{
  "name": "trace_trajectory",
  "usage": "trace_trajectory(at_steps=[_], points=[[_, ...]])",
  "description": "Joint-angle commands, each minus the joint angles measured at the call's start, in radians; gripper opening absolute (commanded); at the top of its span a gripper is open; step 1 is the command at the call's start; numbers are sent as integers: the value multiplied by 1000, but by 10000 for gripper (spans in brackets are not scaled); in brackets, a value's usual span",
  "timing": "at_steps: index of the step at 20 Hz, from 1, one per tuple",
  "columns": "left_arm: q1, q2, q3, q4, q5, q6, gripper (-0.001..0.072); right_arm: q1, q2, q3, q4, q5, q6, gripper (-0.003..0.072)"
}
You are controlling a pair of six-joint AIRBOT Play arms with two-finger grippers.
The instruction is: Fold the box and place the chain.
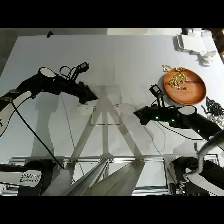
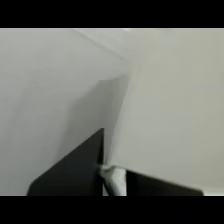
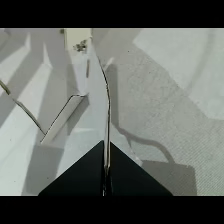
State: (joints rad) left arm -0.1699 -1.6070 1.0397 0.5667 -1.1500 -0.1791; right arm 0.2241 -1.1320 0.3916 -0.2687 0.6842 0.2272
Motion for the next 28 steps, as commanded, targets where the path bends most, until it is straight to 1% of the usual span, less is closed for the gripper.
trace_trajectory(at_steps=[1,6,7,8,9,10,11,12,14,15,18,20,22,24,26,28], points=[[0,-1,1,-5,-7,65,14,1,0,0,0,0,0,11],[0,-1,1,-6,-4,71,12,1,0,0,0,6,0,12],[0,-1,1,-6,2,71,13,1,0,0,0,11,0,27],[0,-1,1,-6,3,71,15,1,0,0,1,21,0,149],[0,0,1,-6,2,71,14,1,0,0,4,37,0,298],[0,2,1,-5,-3,72,11,1,2,0,8,48,0,362],[0,8,1,-5,-20,96,9,1,8,0,7,61,0,362],[2,21,1,-5,-58,159,7,1,18,2,8,67,4,362],[3,65,1,3,-129,313,5,-2,51,5,8,80,12,362],[3,95,1,5,-153,352,5,-2,74,5,11,83,12,362],[3,168,0,37,-208,358,5,-2,161,5,11,75,12,361],[2,174,-1,51,-254,359,4,-2,217,5,11,50,12,360],[-5,174,-8,79,-239,364,5,-2,264,5,11,12,11,358],[-8,169,-30,77,-175,383,5,-2,292,5,11,-27,11,358],[-7,145,-42,74,-130,393,5,-2,299,5,11,-65,11,357],[-7,105,-52,52,-112,408,5,-2,299,5,10,-105,11,353]])
